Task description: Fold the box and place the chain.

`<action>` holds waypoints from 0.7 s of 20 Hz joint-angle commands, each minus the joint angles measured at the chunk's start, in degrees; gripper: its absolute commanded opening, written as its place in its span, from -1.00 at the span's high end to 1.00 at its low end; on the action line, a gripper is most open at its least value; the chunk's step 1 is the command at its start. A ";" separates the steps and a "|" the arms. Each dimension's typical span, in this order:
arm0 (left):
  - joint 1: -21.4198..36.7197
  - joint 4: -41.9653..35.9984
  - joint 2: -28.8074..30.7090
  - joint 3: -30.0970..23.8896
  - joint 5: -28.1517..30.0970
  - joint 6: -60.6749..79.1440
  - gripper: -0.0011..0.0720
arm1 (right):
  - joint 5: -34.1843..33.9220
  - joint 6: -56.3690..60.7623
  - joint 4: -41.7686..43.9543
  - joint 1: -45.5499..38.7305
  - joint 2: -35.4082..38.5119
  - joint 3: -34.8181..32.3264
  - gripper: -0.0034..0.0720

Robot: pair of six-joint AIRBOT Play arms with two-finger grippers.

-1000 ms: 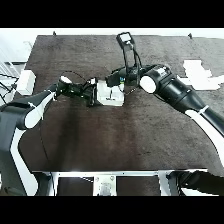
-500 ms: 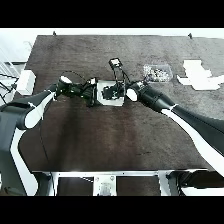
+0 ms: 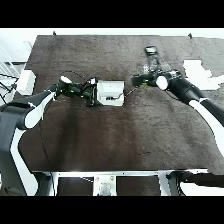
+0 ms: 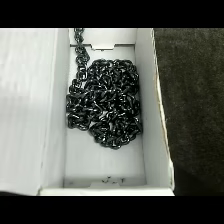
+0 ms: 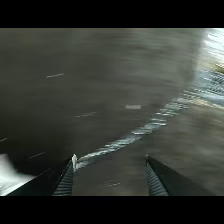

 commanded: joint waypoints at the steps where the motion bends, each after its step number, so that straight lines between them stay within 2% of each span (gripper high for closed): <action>1: 0.04 0.00 0.02 0.00 0.02 0.02 -0.33 | -7.82 -3.34 10.27 -9.07 -5.68 0.11 -0.51; 7: 0.02 0.00 0.02 0.00 0.02 0.02 -0.33 | -7.48 -15.39 24.52 -9.88 -19.91 10.75 -0.50; 10: 0.04 0.00 0.02 0.00 0.04 0.02 -0.33 | -4.72 -16.22 26.95 -9.88 -24.28 15.37 -0.36; 13: 0.04 0.00 0.02 0.00 0.02 0.00 -0.33 | -4.52 -17.27 27.17 -9.90 -24.39 16.87 0.15; 14: 0.04 0.00 0.02 0.00 0.04 0.02 -0.33 | -4.55 -17.29 27.15 -9.90 -24.46 17.00 0.49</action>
